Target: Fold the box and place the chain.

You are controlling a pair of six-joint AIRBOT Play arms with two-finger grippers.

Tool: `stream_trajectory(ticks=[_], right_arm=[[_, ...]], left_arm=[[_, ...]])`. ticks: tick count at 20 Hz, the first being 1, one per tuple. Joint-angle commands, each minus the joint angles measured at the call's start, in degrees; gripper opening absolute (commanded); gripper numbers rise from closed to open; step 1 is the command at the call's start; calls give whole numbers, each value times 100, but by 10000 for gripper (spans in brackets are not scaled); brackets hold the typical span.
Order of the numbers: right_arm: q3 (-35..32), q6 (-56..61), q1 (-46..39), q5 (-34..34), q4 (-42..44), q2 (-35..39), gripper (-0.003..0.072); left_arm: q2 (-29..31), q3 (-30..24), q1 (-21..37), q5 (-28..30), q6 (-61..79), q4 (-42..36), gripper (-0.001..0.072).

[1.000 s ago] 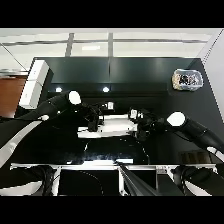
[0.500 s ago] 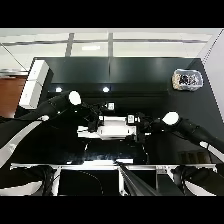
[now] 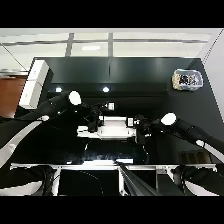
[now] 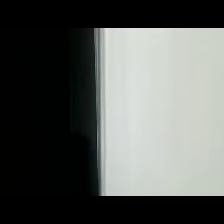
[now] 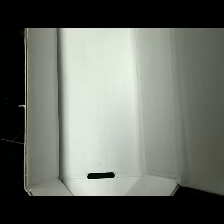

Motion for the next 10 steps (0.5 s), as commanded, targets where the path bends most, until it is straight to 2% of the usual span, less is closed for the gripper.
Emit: stream_trajectory(ticks=[1, 7, 8, 10], right_arm=[[-44, -46, -2, -83, 44, -11, 712], [-44, -46, 0, -120, 44, -11, 701], [-44, -46, 0, -120, 44, -11, 600], [-44, -46, 0, -118, 44, -11, 592]], left_arm=[[2, 7, 0, 9, -2, -4, 32], [0, 7, 0, 4, -2, -46, 32], [0, 7, 0, 0, -2, -46, 33], [0, 7, 0, -11, -2, -46, 33]])
